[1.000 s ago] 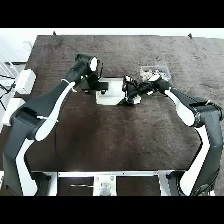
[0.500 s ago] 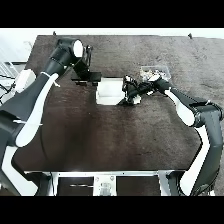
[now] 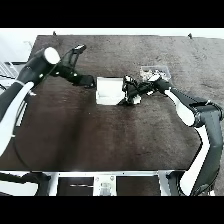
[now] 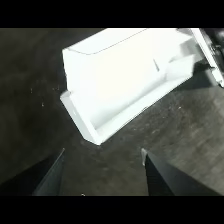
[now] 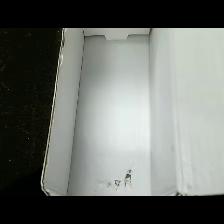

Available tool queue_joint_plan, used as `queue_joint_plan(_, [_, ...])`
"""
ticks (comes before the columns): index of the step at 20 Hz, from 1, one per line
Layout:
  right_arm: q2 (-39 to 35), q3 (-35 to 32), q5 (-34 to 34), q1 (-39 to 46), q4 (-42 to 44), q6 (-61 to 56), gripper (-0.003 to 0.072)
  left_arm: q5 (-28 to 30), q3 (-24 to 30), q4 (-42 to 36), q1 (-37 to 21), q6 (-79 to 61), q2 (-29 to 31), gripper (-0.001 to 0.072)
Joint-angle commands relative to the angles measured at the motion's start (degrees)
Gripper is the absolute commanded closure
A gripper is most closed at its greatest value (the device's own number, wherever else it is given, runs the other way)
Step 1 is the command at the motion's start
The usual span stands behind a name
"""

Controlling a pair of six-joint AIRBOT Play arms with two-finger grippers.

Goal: Fold the box and place the chain.

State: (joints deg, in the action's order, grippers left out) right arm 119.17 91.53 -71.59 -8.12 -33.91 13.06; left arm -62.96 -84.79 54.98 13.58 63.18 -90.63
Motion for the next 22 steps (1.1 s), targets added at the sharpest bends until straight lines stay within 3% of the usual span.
queue_joint_plan(1, [-0.02, 0.02, 0.0, 0.0, 0.0, 0.0, 0.0105, 4.24, 7.67, -10.78, -3.28, -23.63, 1.62, 0.0139])
queue_joint_plan(3, [-0.02, 0.02, 0.0, 0.0, 0.0, 0.0, 0.0105, 5.35, 8.0, -7.43, -3.28, -26.23, 1.62, 0.0139])
queue_joint_plan(7, [-0.02, 0.02, 0.0, 0.0, 0.0, 0.0, 0.0105, 5.73, 8.35, -9.09, -3.28, -28.04, 1.6, 0.0137])
queue_joint_plan(12, [-0.02, 0.02, 0.0, 0.0, 0.02, 0.0, 0.0105, 1.99, 8.98, -11.91, -3.72, -56.52, 0.9, 0.0188])
queue_joint_plan(17, [-0.02, 0.02, 0.0, 0.0, 0.02, 0.0, 0.0105, 0.09, 8.66, -22.53, -7.87, -73.44, -7.06, 0.0188])
queue_joint_plan(22, [-0.02, 0.02, 0.0, 0.0, 0.0, 0.0, 0.0105, -6.97, -4.2, -23.61, -8.11, -74.34, -19.02, 0.0186])
